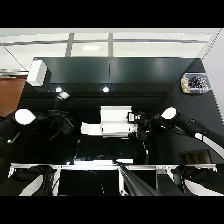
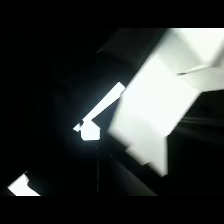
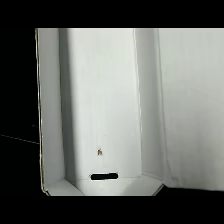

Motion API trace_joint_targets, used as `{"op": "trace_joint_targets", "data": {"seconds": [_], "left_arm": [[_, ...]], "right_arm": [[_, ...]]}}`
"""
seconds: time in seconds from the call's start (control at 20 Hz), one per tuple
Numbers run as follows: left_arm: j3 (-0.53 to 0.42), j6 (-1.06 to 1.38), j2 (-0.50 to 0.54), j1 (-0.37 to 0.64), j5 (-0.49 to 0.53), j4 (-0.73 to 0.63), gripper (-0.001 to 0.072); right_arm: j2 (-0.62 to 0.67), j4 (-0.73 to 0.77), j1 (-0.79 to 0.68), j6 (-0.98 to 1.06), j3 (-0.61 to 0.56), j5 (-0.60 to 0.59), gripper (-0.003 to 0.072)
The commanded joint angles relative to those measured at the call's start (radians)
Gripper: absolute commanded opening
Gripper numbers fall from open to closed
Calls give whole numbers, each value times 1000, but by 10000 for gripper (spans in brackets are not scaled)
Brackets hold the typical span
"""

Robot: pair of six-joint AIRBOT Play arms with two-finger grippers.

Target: Fold the box and place the chain.

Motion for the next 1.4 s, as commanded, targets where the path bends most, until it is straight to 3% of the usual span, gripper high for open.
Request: {"op": "trace_joint_targets", "data": {"seconds": [0.0, 0.15, 0.4, 0.65, 0.8, 0.85, 0.95, 1.0, 1.2, 1.35], "left_arm": [[-46, -550, -11, 169, -72, 10, 26], [-72, -467, -127, 185, -135, -237, 26], [-63, -243, -367, 98, -121, -525, 24], [-5, -169, -471, -38, -103, -551, 25], [46, -69, -470, -32, -146, -596, 33], [67, -53, -470, -25, -168, -596, 117], [106, -54, -470, -13, -214, -584, 499], [123, -54, -470, -8, -239, -584, 547], [178, -61, -469, -28, -325, -584, 547], [204, -126, -469, -98, -300, -569, 543]], "right_arm": [[-1, 0, 0, -1, 0, 2, 85], [-1, 0, 0, -1, 0, 2, 85], [-1, 0, 0, 0, 0, 2, 85], [-1, 0, 0, 0, 0, 2, 85], [-1, 0, 0, 0, 0, 2, 85], [-1, 0, 0, 0, 0, 2, 85], [-1, 0, 0, 0, 0, 2, 85], [-1, 0, 0, 0, -1, 2, 85], [-1, 0, 0, 0, 0, 2, 85], [-1, 0, 0, 0, 0, 2, 85]]}}
